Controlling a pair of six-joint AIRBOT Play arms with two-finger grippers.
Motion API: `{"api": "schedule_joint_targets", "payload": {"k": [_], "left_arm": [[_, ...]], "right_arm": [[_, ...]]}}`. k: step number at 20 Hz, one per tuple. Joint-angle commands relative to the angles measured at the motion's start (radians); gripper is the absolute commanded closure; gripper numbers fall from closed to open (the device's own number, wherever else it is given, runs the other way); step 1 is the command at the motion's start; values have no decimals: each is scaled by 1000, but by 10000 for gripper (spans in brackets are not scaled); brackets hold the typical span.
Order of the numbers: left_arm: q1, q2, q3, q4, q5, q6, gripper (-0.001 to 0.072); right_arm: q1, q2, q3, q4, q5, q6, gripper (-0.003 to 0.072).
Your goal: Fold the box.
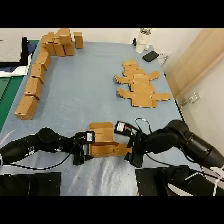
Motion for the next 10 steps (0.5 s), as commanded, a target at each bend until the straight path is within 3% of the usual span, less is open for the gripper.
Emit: {"api": "schedule_joint_targets", "payload": {"k": [1,6,10], "left_arm": [[0,0,0,0,0,0,186],[0,0,0,0,0,0,186],[0,0,0,0,0,0,186]], "right_arm": [[6,0,-101,-35,178,-312,163],[6,-129,-101,40,337,-455,162],[6,-146,-99,80,346,-480,188]]}}
